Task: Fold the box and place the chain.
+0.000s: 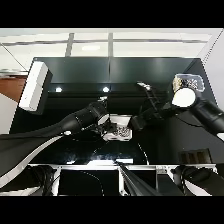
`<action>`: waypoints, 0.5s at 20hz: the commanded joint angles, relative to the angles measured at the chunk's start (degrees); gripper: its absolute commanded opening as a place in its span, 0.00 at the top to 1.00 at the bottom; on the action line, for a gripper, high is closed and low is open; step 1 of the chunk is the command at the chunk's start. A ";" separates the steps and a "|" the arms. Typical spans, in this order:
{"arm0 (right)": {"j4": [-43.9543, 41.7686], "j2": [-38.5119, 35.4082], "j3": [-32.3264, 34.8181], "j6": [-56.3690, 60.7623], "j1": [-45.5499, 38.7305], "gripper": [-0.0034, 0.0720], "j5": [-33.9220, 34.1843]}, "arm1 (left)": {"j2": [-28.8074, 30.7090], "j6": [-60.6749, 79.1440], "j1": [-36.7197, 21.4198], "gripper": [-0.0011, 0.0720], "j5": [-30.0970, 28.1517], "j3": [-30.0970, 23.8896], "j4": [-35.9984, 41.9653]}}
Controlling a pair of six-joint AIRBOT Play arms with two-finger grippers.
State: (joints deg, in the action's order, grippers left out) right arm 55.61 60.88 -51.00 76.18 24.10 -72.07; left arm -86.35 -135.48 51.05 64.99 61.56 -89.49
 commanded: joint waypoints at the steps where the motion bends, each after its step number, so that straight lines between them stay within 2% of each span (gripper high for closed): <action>1: 6.45 -6.62 0.26 -0.63 -6.03 0.30 -4.83 | 0.02 0.02 -0.02 0.94 0.04 0.00 0.00; 3: 9.42 -9.86 2.03 -0.52 -9.53 0.30 -3.58 | 0.00 0.02 -0.02 0.94 -0.07 0.00 0.20; 6: 9.60 -10.93 7.98 2.27 -11.93 0.30 1.68 | 0.00 0.28 -0.02 0.94 -0.07 0.00 0.13; 10: 8.70 -10.91 17.49 11.89 -11.02 0.30 14.53 | 0.00 0.26 -0.02 0.94 -0.55 0.00 0.02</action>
